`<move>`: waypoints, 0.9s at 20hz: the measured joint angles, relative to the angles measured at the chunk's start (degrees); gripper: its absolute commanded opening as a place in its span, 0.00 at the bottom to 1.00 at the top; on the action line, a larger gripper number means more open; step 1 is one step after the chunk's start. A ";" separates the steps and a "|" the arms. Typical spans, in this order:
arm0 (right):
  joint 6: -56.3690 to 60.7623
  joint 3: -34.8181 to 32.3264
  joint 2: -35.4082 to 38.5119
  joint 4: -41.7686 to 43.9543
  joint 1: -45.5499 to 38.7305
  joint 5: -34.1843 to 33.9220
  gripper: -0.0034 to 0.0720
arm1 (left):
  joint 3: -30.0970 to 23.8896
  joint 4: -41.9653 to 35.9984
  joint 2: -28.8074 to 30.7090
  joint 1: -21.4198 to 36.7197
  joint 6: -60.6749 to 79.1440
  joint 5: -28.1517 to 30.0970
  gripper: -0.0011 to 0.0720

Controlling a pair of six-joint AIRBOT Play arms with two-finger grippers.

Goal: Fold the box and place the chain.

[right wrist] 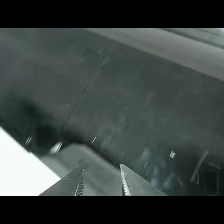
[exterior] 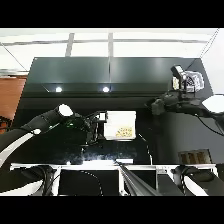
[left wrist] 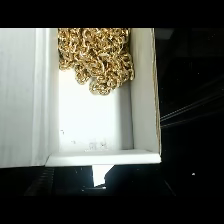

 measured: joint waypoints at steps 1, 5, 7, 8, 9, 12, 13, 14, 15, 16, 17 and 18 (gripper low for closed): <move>1.07 1.05 -2.21 -0.28 0.66 -1.79 0.41 | 0.00 0.02 0.02 0.00 0.00 0.02 0.55; 2.93 5.38 -11.15 -1.11 2.08 -2.38 1.00 | 0.00 0.02 0.02 0.00 0.00 0.07 0.55; 0.39 6.47 -13.42 -1.29 2.45 0.79 1.00 | 0.00 0.02 0.02 0.00 0.00 0.07 0.55; -1.22 6.80 -14.10 -1.25 2.71 2.91 1.00 | 0.00 0.02 0.02 0.00 0.00 0.07 0.55; -2.97 7.04 -14.58 -1.11 3.02 4.94 1.00 | 0.00 0.02 0.02 0.00 0.00 0.07 0.55; -10.88 7.45 -15.41 0.94 4.13 10.19 1.00 | 0.00 0.02 0.02 0.00 0.00 0.07 0.55; -14.32 7.61 -15.54 2.45 4.37 12.26 1.00 | 0.00 0.02 0.02 0.00 0.00 0.07 0.55; -17.55 7.72 -15.63 3.41 4.50 14.03 1.00 | 0.00 0.02 0.02 0.00 0.00 0.07 0.55; -20.46 7.96 -15.65 4.44 4.68 16.06 1.00 | 0.00 0.02 0.00 0.00 0.00 0.07 0.55; -22.56 8.17 -15.63 5.29 4.74 18.10 1.00 | 0.00 0.02 0.02 0.00 0.00 0.07 0.55; -24.26 8.35 -15.61 5.49 4.81 20.33 1.00 | 0.00 0.02 0.02 0.00 0.02 0.07 0.55; -25.40 8.50 -15.47 5.53 4.98 22.18 1.00 | 0.00 0.04 0.02 0.00 0.00 0.07 0.55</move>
